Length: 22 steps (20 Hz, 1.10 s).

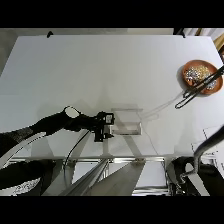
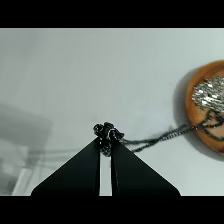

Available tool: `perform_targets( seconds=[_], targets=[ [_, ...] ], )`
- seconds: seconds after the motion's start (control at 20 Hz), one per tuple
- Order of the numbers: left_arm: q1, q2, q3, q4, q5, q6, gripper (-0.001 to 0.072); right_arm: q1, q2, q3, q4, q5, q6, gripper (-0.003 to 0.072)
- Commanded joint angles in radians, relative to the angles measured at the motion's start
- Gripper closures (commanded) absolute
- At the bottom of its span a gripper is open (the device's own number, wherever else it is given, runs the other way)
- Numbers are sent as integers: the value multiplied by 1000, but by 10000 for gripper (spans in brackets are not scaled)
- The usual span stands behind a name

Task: Fold the box and place the chain.

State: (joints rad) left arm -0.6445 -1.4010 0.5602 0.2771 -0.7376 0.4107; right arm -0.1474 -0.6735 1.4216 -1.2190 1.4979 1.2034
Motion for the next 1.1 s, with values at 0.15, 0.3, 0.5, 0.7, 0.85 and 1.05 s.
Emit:
perform_targets(
  seconds=[0.15, 0.3, 0.5, 0.7, 0.85, 1.05],
  targets=[
    [1, 1, 0, 0, 0, 0, 679, 129, 40, 0, 112, 72, 58, 672],
    [1, 1, 0, 0, 0, 0, 679, 140, 40, 0, 166, 108, 82, 672],
    [1, 1, 0, 0, 0, 0, 679, 140, 40, -3, 300, 103, 78, 672],
    [1, 1, 0, 0, 0, 0, 679, 140, 39, -14, 386, 41, 44, 672],
    [1, 1, 0, 0, 0, 0, 679, 140, 39, -57, 488, 24, 8, 672],
    [1, 1, 0, 0, 0, 0, 679, 140, 39, -185, 519, 0, -36, 672]
  ],
)
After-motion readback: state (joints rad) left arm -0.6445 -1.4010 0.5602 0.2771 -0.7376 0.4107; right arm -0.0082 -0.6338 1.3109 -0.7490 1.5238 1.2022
